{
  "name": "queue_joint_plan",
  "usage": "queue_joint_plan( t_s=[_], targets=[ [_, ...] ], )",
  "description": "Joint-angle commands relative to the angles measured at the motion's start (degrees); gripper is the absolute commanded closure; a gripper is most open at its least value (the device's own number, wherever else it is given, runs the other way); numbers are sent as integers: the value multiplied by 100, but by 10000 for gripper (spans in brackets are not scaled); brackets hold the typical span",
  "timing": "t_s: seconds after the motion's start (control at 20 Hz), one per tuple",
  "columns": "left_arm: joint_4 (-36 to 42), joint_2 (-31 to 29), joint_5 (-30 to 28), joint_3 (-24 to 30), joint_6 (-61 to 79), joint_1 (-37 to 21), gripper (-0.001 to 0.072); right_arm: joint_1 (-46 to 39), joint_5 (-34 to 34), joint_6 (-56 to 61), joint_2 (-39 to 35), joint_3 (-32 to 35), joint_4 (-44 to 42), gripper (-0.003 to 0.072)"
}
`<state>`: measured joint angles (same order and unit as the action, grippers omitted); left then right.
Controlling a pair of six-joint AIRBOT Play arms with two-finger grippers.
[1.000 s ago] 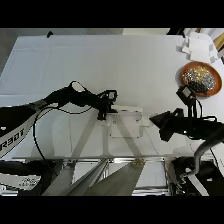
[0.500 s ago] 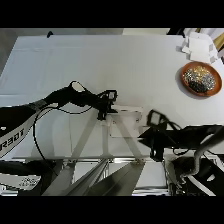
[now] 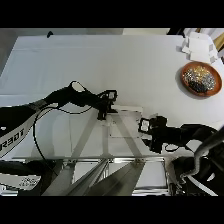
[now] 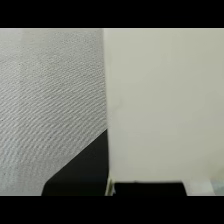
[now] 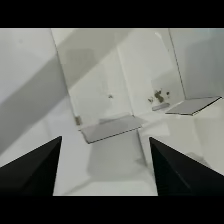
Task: Fold the box and place the chain.
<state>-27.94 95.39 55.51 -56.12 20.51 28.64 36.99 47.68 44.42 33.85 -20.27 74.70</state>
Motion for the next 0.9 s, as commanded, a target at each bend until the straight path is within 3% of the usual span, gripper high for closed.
queue_joint_plan(
  t_s=[0.0,0.15,0.55,0.85],
  targets=[
    [0,4,0,-2,2,2,699,20,-737,-901,-26,487,133,26],
    [2,2,0,-2,2,2,699,20,-776,-1360,-26,597,-129,-9],
    [0,4,2,-2,2,2,699,20,-1244,-1867,31,925,-470,-11],
    [2,4,0,-2,2,0,699,20,-1993,-1904,763,925,-463,-12]
  ],
)
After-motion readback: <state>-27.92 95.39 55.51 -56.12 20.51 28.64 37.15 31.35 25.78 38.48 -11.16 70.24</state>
